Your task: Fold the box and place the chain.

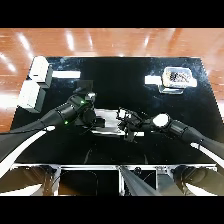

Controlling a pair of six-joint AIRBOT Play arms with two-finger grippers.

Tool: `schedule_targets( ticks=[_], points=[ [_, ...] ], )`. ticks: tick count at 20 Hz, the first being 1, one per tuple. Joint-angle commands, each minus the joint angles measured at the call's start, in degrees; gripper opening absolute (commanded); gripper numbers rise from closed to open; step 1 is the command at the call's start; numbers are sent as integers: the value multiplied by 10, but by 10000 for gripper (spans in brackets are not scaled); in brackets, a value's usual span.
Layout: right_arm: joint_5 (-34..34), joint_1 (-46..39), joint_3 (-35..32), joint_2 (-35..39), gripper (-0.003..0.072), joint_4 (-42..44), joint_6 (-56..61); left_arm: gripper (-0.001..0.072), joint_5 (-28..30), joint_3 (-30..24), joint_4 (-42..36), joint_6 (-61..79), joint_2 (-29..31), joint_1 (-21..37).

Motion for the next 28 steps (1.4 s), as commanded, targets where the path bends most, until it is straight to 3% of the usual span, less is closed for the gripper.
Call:
schedule_targets(
  ticks=[1,3,5,6,8,11,12,14,22,28],
  points=[
    [-3,0,0,0,114,5,1,23,0,0,0,0,0,0],
    [-3,0,0,0,119,5,2,23,0,0,0,0,0,0],
    [-3,0,0,0,474,5,3,23,0,0,0,0,0,0],
    [-2,0,0,0,426,5,4,23,0,0,0,0,0,0],
    [-2,0,0,0,238,5,4,23,0,0,0,0,0,0],
    [-2,0,0,0,238,5,4,23,0,0,0,0,0,0],
    [-2,0,0,0,282,5,4,23,0,0,0,0,0,0],
    [-2,0,0,0,156,5,4,23,1,0,0,0,0,0],
    [-10,-44,0,0,145,-20,69,23,3,0,-2,0,0,-2],
    [105,-146,0,0,145,-76,222,23,2,0,-5,0,0,-2]
  ],
)
